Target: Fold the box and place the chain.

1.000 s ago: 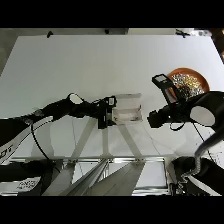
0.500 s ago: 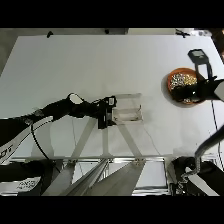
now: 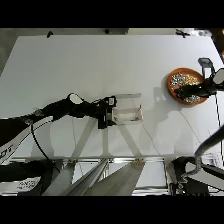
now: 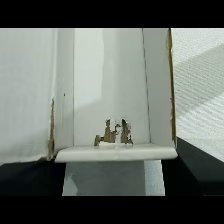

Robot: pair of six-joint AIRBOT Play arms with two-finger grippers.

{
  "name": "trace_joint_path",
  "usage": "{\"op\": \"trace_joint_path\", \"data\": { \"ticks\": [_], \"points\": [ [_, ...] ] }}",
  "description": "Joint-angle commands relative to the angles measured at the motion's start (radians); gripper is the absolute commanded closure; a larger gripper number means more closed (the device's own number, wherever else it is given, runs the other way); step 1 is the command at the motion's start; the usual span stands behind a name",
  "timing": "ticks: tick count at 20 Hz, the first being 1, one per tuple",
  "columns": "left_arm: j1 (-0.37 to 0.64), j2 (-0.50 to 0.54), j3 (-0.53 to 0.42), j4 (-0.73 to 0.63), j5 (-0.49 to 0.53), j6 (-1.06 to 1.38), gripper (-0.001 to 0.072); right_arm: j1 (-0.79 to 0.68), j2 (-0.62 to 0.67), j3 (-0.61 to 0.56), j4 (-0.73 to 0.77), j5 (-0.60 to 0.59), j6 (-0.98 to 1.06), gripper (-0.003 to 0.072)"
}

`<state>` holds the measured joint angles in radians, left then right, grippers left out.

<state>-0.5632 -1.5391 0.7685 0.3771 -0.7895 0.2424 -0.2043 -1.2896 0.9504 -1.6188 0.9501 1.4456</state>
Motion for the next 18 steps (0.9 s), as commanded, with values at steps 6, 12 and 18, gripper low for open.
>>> {"op": "trace_joint_path", "data": {
  "ticks": [6, 12, 18],
  "points": [
    [0.001, 0.001, 0.000, 0.000, 0.000, 0.000, 0.0343, -0.017, -0.110, 0.002, 0.082, -0.130, -0.040, 0.0145],
    [0.001, 0.001, 0.000, 0.000, 0.000, 0.000, 0.0343, -0.017, -0.110, 0.001, 0.116, -0.129, -0.059, 0.0169],
    [0.001, 0.001, 0.000, 0.000, 0.000, 0.000, 0.0343, -0.017, -0.115, 0.001, 0.113, -0.096, -0.059, 0.0268]
  ]
}}
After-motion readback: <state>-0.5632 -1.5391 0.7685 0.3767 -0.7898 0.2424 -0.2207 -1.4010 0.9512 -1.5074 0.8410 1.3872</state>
